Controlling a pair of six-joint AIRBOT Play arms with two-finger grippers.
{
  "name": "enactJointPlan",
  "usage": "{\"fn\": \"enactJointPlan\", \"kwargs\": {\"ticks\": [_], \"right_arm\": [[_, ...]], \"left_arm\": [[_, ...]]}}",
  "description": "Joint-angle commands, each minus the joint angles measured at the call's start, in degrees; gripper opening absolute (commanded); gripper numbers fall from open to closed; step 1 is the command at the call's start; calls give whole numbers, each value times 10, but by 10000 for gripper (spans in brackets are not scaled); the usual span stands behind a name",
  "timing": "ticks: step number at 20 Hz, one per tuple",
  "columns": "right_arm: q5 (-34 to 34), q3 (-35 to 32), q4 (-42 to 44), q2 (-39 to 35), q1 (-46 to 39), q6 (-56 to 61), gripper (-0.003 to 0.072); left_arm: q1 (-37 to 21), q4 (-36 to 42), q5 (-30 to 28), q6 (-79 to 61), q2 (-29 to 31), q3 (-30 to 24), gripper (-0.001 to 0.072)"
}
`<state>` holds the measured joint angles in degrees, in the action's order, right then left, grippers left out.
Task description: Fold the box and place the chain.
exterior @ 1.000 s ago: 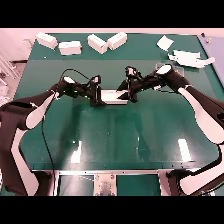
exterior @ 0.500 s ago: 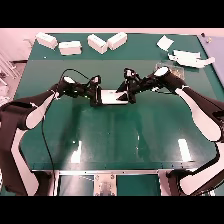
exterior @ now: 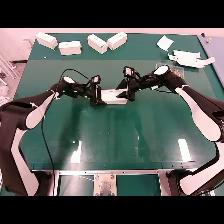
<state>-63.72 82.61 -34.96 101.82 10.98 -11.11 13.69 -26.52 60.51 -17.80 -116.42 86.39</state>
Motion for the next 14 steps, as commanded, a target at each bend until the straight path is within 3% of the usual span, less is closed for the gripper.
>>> {"fn": "enactJointPlan", "kwargs": {"ticks": [1, 5, 10, 14], "right_arm": [[3, 14, 1, -2, 0, 0, 426], [0, 19, 16, -14, -1, 1, 415], [-9, 11, 13, -16, 0, 1, 138], [-8, 2, 9, -16, 0, -1, 125]], "left_arm": [[1, 0, 1, -1, 0, 0, 465], [1, 0, 1, -1, 0, 0, 465], [1, 0, 1, -1, 0, 0, 465], [1, 0, 1, -1, 0, 0, 465]]}}
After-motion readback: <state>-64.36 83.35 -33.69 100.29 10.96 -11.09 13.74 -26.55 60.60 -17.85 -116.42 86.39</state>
